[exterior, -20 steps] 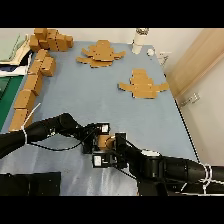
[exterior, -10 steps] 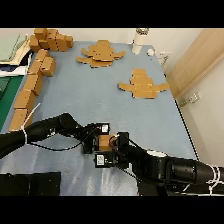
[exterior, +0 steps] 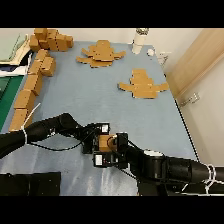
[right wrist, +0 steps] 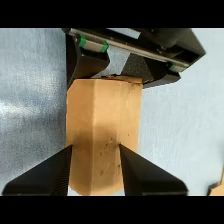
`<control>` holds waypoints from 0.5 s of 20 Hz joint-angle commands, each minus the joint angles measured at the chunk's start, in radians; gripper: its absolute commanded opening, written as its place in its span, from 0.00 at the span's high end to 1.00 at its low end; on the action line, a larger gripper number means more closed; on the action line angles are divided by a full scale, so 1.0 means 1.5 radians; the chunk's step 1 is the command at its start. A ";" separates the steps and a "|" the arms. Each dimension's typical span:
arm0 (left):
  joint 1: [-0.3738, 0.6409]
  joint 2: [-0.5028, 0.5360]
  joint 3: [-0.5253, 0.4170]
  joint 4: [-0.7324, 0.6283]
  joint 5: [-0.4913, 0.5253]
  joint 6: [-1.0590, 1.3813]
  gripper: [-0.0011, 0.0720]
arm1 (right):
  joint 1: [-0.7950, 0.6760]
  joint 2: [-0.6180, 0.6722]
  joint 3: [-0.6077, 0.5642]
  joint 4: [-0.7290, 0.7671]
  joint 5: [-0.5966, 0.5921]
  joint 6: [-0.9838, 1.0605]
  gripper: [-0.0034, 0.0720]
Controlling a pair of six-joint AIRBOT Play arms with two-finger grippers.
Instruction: Fold the box.
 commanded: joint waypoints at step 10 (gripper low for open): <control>0.000 0.000 0.000 0.000 0.000 0.000 0.59 | 0.000 -0.008 0.021 -0.032 -0.019 0.017 0.69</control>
